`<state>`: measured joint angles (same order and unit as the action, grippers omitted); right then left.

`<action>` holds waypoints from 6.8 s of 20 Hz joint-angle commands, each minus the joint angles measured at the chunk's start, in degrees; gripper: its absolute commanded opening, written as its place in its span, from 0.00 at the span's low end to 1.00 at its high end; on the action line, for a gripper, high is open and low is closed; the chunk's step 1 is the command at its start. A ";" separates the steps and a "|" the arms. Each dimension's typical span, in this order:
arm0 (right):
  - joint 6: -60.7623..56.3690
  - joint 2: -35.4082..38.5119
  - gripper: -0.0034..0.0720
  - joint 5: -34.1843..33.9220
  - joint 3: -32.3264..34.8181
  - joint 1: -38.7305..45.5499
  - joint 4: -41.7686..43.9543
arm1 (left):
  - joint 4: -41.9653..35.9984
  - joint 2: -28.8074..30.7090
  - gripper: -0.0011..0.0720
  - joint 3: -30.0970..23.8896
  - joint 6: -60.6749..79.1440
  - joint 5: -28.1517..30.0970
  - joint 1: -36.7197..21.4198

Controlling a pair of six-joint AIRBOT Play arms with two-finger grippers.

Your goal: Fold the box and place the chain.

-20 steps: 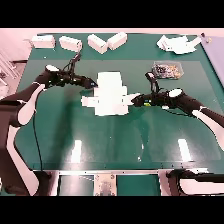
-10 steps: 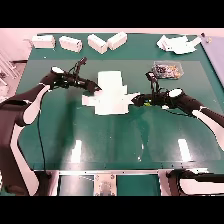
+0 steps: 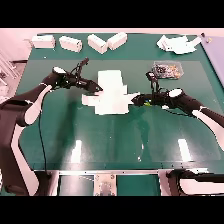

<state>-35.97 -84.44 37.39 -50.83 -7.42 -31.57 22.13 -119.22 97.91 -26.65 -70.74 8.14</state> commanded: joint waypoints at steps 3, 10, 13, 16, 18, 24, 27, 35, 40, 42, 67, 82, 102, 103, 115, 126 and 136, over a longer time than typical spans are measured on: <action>0.07 0.04 0.04 0.07 -0.07 0.02 -0.02 | -0.70 -0.04 0.58 0.04 0.66 0.00 0.15; 0.04 0.04 0.04 0.07 -0.04 0.02 -0.02 | -3.54 -2.73 0.58 0.55 1.70 -1.81 0.15; 0.07 0.04 0.04 0.07 -0.07 0.02 -0.04 | -6.34 -3.26 0.49 1.42 3.10 -1.62 0.15; 0.28 0.04 0.04 0.04 -0.07 0.02 -0.04 | -5.84 -3.41 0.49 2.08 2.93 -1.77 0.15; 0.28 0.04 0.04 0.04 -0.07 0.02 -0.04 | -4.26 -3.41 0.30 2.08 2.73 -2.32 0.15; 0.26 0.04 0.04 0.04 -0.07 0.02 -0.02 | -4.59 -3.43 0.04 2.01 20.39 -6.97 0.15; 0.24 0.04 0.04 0.04 -0.07 0.02 0.00 | -5.29 -3.41 0.04 2.01 32.22 -9.62 0.15; 0.13 0.04 0.05 0.09 -0.07 1.88 0.00 | -5.07 -3.41 0.04 1.90 44.94 -7.56 0.13; -0.02 0.04 0.21 0.11 -0.04 5.60 -0.02 | -5.09 -3.72 0.04 1.90 46.82 -7.19 0.13; -0.02 0.04 0.21 0.13 -0.04 7.02 0.00 | -5.16 -4.55 0.04 1.90 48.04 -7.10 0.13; -2.56 0.04 0.61 -3.72 -3.63 8.59 0.02 | 2.80 -5.42 0.04 1.90 47.52 -5.25 1.07; -1.27 -0.02 0.61 -4.02 -3.61 8.59 -0.22 | -1.60 -4.39 0.04 1.97 49.59 -2.51 2.69; -1.29 -4.02 0.56 -7.19 -3.58 8.48 0.02 | -1.53 -3.19 0.03 -1.75 53.24 1.01 2.16; -1.29 -4.13 0.56 -7.19 -3.58 8.48 0.02 | -1.60 -2.40 0.03 -2.82 54.18 1.92 2.16; -1.27 -4.15 0.56 -8.04 -3.56 7.67 1.09 | -1.55 1.05 0.03 -6.32 55.47 2.21 2.29; -1.29 -4.22 0.56 -8.04 -3.56 7.17 1.07 | -2.21 3.52 0.03 -8.81 59.76 3.10 2.97; -1.29 -5.62 0.56 -8.04 -3.50 7.17 0.92 | -7.48 3.50 0.03 -14.05 67.65 5.57 2.99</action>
<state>-37.23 -89.54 29.32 -54.37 -0.21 -30.61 15.66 -115.70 84.71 39.22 -65.89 11.09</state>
